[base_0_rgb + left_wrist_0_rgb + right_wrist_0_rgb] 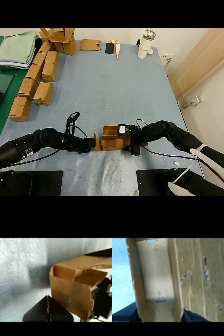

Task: Fold the box.

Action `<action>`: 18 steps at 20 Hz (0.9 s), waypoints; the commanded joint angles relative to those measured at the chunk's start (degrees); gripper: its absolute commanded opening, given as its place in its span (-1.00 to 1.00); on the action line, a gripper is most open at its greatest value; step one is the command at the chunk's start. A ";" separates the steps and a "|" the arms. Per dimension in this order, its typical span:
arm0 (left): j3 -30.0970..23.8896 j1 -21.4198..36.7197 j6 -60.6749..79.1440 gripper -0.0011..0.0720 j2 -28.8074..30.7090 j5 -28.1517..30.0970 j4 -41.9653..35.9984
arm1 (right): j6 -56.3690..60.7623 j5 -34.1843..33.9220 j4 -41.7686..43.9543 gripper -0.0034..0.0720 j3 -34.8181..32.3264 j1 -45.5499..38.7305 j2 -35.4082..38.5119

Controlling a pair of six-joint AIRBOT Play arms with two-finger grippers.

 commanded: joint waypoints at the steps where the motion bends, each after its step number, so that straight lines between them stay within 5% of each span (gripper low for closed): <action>1: 0.50 0.11 3.28 -0.94 -0.02 -0.17 -3.76 | 0.02 0.02 0.02 0.43 -0.02 0.00 -0.02; 8: 1.29 4.74 3.26 -0.93 -0.39 0.22 -3.13 | 0.02 0.02 0.02 0.43 -0.02 0.00 -0.02; 9: 1.46 4.74 3.23 -0.54 -0.46 0.92 -3.15 | 0.02 0.04 0.02 0.43 -0.02 0.00 -0.02; 14: 2.82 4.76 4.79 -0.49 -0.44 1.44 -2.58 | 0.02 0.02 0.02 0.43 -0.02 0.00 -0.02; 15: 3.10 4.76 4.76 -0.34 -0.44 1.27 -2.19 | 0.02 0.04 0.02 0.44 -0.02 0.00 -0.02; 16: 3.32 4.76 4.70 0.04 -0.44 1.05 -2.14 | 0.02 0.02 0.02 0.43 -0.02 0.00 -0.02; 18: 3.74 4.74 4.74 0.04 -0.44 0.26 -2.21 | 0.02 0.02 0.02 0.43 -0.02 0.00 -0.02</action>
